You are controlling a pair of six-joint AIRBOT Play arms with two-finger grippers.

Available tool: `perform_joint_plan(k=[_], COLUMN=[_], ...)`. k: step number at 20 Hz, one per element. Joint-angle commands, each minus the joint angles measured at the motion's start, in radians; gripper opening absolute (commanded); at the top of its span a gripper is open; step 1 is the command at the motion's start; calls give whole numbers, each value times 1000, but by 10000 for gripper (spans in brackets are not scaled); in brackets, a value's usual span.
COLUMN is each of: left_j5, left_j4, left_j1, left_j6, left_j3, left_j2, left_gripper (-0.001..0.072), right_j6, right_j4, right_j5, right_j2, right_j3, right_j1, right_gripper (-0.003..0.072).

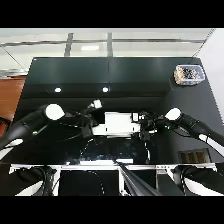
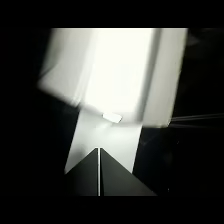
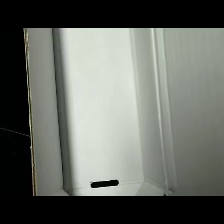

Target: Fold the box and place the chain.

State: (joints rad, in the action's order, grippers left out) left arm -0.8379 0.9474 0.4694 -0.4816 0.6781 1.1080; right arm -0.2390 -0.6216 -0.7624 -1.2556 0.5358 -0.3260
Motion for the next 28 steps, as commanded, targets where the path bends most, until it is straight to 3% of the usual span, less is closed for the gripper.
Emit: perform_joint_plan(k=[1, 4, 8, 10, 13, 16, 19, 22, 23, 24, 25, 26, 28], left_j5=[-93, -129, -304, -360, -351, -288, -257, -293, -320, -345, -362, -378, -393], left_j4=[281, 249, -192, -400, -406, -436, -433, -434, -437, -436, -435, -435, -437], left_j1=[-134, -335, -606, -676, -621, -468, -331, -279, -280, -280, -280, -280, -279], left_j6=[-366, -655, -736, -642, -621, -603, -597, -564, -545, -535, -535, -535, -536], left_j3=[-6, -38, -123, -182, -190, -165, -90, -7, 14, 30, 42, 52, 68], left_j2=[-99, -99, -13, 68, 203, 275, 318, 345, 352, 352, 352, 352, 352], left_gripper=[26, 27, 27, 25, 23, 23, 24, 32, 129, 361, 537, 609, 636], right_j6=[0, 0, 0, 0, 0, 0, 0, 0, 0, 0, 0, 0, 0], right_j4=[0, 0, 0, 0, 0, 0, 0, 0, 0, 0, 0, 0, 0], right_j5=[0, 0, 0, 0, 0, 0, 0, 0, 0, 0, 0, 0, 0], right_j2=[0, 0, 0, 0, 0, 0, 0, 0, 0, 0, 0, 0, 0], right_j3=[0, 0, 0, 0, 0, 0, 0, 0, 0, 0, 0, 0, 0], right_j1=[-1, -1, -1, -1, -1, -1, -1, -1, -1, -1, -1, -1, -1], right_gripper=[437, 437, 437, 437, 437, 437, 437, 437, 437, 437, 437, 437, 437])
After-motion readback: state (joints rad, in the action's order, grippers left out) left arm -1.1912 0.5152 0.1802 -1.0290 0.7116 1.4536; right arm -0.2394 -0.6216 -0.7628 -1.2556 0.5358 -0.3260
